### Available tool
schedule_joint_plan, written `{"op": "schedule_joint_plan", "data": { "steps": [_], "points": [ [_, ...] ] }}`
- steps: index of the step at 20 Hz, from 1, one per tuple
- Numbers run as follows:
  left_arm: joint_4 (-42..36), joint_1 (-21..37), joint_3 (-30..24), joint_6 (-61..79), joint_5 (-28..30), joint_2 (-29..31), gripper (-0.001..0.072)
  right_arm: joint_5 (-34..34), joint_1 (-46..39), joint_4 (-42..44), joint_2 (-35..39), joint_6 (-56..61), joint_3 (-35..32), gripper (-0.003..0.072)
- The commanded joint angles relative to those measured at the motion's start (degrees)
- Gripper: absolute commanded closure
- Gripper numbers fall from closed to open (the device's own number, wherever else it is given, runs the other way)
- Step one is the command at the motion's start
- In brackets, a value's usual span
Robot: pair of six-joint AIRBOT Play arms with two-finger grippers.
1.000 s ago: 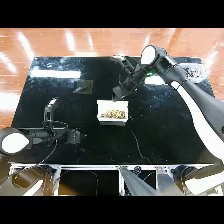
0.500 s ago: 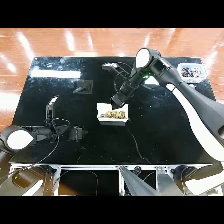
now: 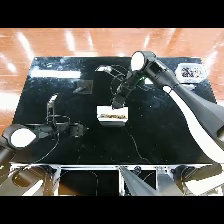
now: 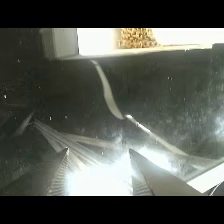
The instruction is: Fold the box and place the chain.
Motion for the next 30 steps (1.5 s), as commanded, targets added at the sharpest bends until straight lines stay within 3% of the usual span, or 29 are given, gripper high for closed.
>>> {"op": "schedule_joint_plan", "data": {
  "steps": [1, 2, 3, 4, 5, 11, 19, 30],
  "points": [
    [-0.20, 0.04, -0.02, 0.07, 0.85, -1.88, 0.0220, -0.17, 0.20, -1.31, -0.04, -0.98, 0.02, 0.0212],
    [-0.37, 0.02, -0.02, 0.07, 0.87, -2.29, 0.0220, -0.17, 0.37, -2.89, -0.04, -0.98, 0.02, 0.0210],
    [-0.39, 0.02, -0.02, 0.07, 0.85, -2.51, 0.0220, -0.15, 0.68, -4.13, -0.04, -0.96, 0.02, 0.0147],
    [-0.39, 0.02, -0.02, 0.07, 0.85, -2.54, 0.0220, -0.17, 0.85, -5.01, -0.04, -0.90, 0.02, 0.0013],
    [-0.39, 0.02, -0.02, 0.07, 0.85, -2.54, 0.0220, -0.17, 0.94, -5.44, -0.04, -0.92, 0.02, -0.0006],
    [-0.42, 0.02, -0.02, 0.07, 0.85, -2.54, 0.0220, 0.35, 1.05, -5.64, -0.31, -1.01, -0.11, -0.0023],
    [-1.70, 0.02, -0.02, 0.07, 0.57, -2.54, 0.0220, 6.21, 0.94, -3.96, 0.50, -0.85, -0.11, -0.0023],
    [-1.70, 0.02, -0.02, 0.07, 0.61, -2.54, 0.0220, 1.49, 0.94, -7.56, 0.13, -1.86, -2.78, -0.0022]
  ]
}}
